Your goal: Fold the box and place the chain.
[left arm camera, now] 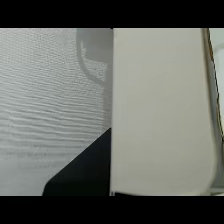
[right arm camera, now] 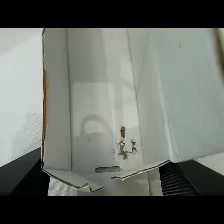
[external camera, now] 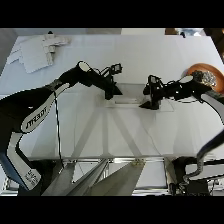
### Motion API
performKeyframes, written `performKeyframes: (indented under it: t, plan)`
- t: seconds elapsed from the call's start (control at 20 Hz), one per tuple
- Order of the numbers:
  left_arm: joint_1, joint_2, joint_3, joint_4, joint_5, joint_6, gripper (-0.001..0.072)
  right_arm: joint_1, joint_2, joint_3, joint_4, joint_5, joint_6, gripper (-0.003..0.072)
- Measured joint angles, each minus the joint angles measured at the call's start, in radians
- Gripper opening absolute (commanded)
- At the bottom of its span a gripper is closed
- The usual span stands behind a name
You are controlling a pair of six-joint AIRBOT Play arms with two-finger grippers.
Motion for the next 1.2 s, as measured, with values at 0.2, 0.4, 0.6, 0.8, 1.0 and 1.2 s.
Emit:
performKeyframes:
  t: [0.2, 0.4, 0.6, 0.8, 1.0, 1.2]
  plan:
    - [0.000, 0.000, 0.000, 0.000, 0.000, 0.000, 0.0011, 0.006, -0.003, 0.000, -0.023, 0.003, -0.016, 0.0698]
    - [0.000, 0.000, 0.000, 0.000, 0.002, 0.000, 0.0011, 0.007, -0.027, 0.000, -0.005, 0.001, -0.022, 0.0698]
    - [0.000, 0.000, 0.000, 0.000, 0.005, -0.002, 0.0011, 0.008, -0.051, 0.000, 0.023, -0.019, -0.027, 0.0698]
    - [0.000, 0.000, 0.000, 0.000, 0.005, -0.003, 0.0011, 0.008, -0.058, 0.000, 0.062, -0.034, -0.030, 0.0698]
    - [0.000, 0.000, 0.000, 0.000, 0.004, -0.002, 0.0011, 0.007, -0.060, 0.000, 0.072, -0.007, -0.032, 0.0698]
    - [0.000, 0.000, 0.000, 0.000, 0.003, -0.001, 0.0011, 0.007, -0.060, 0.000, 0.050, 0.010, -0.033, 0.0698]
